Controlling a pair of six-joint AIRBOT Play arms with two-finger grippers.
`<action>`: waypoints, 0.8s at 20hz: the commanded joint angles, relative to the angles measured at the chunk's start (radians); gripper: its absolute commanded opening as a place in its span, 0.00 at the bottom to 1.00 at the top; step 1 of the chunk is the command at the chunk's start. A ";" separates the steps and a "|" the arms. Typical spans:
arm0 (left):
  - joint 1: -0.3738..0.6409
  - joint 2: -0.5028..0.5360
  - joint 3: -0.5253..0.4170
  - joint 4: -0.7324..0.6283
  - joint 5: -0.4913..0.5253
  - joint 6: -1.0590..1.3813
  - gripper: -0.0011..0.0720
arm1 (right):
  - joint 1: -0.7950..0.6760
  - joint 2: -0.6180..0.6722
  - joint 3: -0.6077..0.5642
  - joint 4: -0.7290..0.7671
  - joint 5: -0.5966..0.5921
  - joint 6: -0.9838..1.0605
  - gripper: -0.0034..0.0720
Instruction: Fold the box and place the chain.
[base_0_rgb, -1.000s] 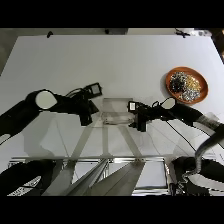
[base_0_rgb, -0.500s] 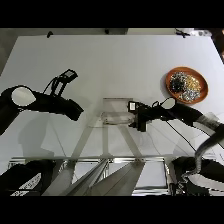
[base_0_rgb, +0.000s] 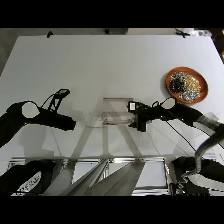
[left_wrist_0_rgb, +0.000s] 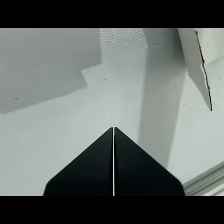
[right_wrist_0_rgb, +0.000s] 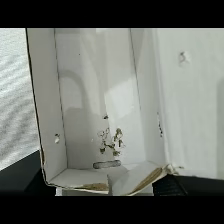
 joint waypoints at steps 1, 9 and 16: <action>0.031 -0.001 -0.044 -0.215 0.017 0.083 0.02 | 0.000 0.001 0.000 0.000 0.000 0.000 0.74; 0.031 -0.088 -0.044 -0.314 0.040 0.110 0.02 | 0.000 0.001 0.000 -0.001 0.000 0.000 0.74; 0.031 -0.188 -0.044 -0.391 0.071 0.172 0.02 | 0.000 0.001 0.000 -0.001 0.000 0.000 0.74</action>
